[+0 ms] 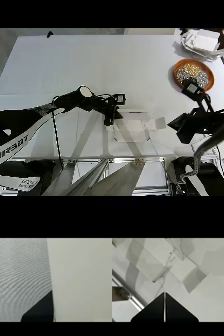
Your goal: Fold the box and place the chain.
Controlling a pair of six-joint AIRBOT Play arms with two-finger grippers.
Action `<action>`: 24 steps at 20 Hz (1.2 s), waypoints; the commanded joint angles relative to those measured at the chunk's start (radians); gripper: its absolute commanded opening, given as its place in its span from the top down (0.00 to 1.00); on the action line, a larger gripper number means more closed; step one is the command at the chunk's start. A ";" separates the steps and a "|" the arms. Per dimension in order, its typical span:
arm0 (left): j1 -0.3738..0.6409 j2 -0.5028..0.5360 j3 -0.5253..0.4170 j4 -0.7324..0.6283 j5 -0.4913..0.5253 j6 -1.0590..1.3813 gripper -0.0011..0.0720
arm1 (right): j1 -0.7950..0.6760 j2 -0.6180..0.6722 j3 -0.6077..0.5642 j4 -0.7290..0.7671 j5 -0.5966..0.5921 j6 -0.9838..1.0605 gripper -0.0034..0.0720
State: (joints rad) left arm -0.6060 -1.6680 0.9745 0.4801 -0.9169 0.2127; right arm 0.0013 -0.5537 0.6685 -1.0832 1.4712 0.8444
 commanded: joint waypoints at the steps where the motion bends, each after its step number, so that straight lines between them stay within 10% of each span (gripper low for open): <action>1: 0.000 0.001 0.000 0.000 0.000 0.000 0.97 | 0.060 0.001 -0.104 0.034 -0.014 -0.180 0.94; 5: 0.000 0.001 0.000 0.000 0.000 0.000 0.97 | 0.227 0.000 -0.223 -0.055 -0.119 -0.198 0.93; 10: 0.000 0.001 0.000 0.000 0.000 0.000 0.97 | 0.408 0.001 -0.325 -0.171 -0.401 -0.274 0.18; 12: 0.000 0.001 0.000 0.000 0.000 0.000 0.97 | 0.485 0.001 -0.360 -0.206 -0.531 -0.275 0.09; 24: 0.000 0.001 0.000 0.000 0.000 0.000 0.97 | 0.610 -0.002 -0.504 -0.229 -0.775 -0.322 0.08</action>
